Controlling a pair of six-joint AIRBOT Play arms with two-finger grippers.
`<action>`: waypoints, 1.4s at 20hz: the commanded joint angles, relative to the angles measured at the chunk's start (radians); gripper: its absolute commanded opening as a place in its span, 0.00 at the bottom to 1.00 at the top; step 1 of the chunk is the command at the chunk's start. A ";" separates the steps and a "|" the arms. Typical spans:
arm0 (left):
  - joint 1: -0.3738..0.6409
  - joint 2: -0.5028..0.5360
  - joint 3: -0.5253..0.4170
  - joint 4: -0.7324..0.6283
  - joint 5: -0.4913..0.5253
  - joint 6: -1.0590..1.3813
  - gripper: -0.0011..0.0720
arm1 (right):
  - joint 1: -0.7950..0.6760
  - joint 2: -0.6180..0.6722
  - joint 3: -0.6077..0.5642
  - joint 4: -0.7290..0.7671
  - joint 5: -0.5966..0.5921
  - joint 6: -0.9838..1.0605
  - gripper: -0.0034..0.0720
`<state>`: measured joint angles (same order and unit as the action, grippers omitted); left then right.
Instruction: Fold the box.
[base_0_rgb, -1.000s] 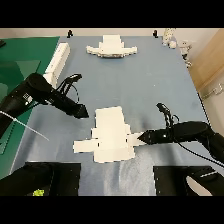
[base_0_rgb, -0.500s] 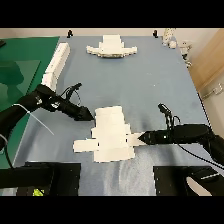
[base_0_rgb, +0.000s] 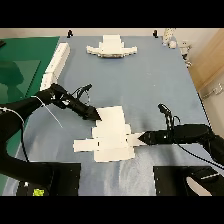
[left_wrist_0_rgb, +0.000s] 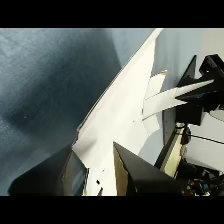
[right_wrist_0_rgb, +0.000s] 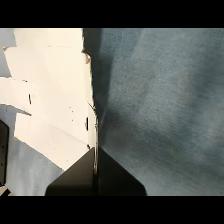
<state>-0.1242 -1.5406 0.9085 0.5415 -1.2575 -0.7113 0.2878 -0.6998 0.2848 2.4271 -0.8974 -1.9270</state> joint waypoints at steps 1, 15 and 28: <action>-0.014 -0.048 0.048 -0.015 -0.085 0.060 0.48 | 0.001 0.001 0.000 0.000 -0.002 0.000 0.04; -0.077 -0.061 0.064 0.004 -0.134 0.162 0.09 | 0.001 0.001 -0.001 0.000 -0.002 -0.001 0.04; -0.097 -0.037 0.068 -0.008 -0.132 0.392 0.03 | 0.000 0.001 0.044 -0.502 0.006 0.161 0.37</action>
<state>-0.2199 -1.5936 0.9741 0.5365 -1.3872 -0.4366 0.2878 -0.6998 0.3088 2.1780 -0.8993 -1.8816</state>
